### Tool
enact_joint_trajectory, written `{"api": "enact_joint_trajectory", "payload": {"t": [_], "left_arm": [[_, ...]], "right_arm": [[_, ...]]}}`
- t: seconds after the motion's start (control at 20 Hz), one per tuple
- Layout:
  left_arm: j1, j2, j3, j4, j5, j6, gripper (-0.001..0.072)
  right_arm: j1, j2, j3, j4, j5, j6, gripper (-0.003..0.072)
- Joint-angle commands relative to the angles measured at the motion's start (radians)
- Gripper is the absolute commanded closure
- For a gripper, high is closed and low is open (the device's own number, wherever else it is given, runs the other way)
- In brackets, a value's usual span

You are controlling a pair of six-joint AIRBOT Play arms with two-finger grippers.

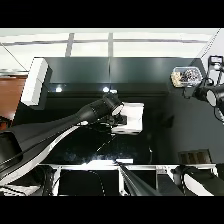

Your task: Fold the box and place the chain.

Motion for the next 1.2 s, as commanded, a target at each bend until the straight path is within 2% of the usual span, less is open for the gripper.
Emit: {"api": "enact_joint_trajectory", "payload": {"t": [0.0, 0.1, 0.35, 0.45, 0.5, 0.65, 0.9, 1.15], "left_arm": [[0.0, 0.0, 0.001, 0.0, 0.0, 0.0, 0.0683], [0.001, 0.0, 0.001, 0.001, 0.003, 0.0, 0.0684], [0.001, 0.0, 0.001, 0.0, 0.002, 0.0, 0.0683], [0.001, 0.0, 0.001, 0.001, 0.002, 0.0, 0.0683], [0.001, 0.0, 0.001, 0.001, 0.002, 0.0, 0.0683], [0.001, 0.0, 0.001, 0.001, 0.002, 0.0, 0.0683], [0.001, 0.0, 0.001, 0.0, -0.002, 0.0, 0.0684], [0.001, 0.0, 0.001, 0.001, -0.001, 0.0, 0.0683]], "right_arm": [[-0.17, -0.196, 0.102, 0.189, -0.144, -0.049, -0.0025], [-0.21, -0.33, 0.277, 0.28, -0.098, -0.097, -0.0025], [-0.225, -0.658, 0.74, 0.304, 0.134, -0.121, -0.0024], [-0.227, -0.755, 0.864, 0.318, 0.183, -0.08, 0.0013], [-0.229, -0.792, 0.91, 0.318, 0.195, -0.04, 0.0072], [-0.237, -0.856, 0.964, 0.313, 0.187, 0.062, 0.0076], [-0.254, -0.935, 1.02, 0.31, 0.173, 0.085, 0.0076], [-0.262, -0.968, 1.031, 0.312, 0.106, 0.1, 0.0076]]}}
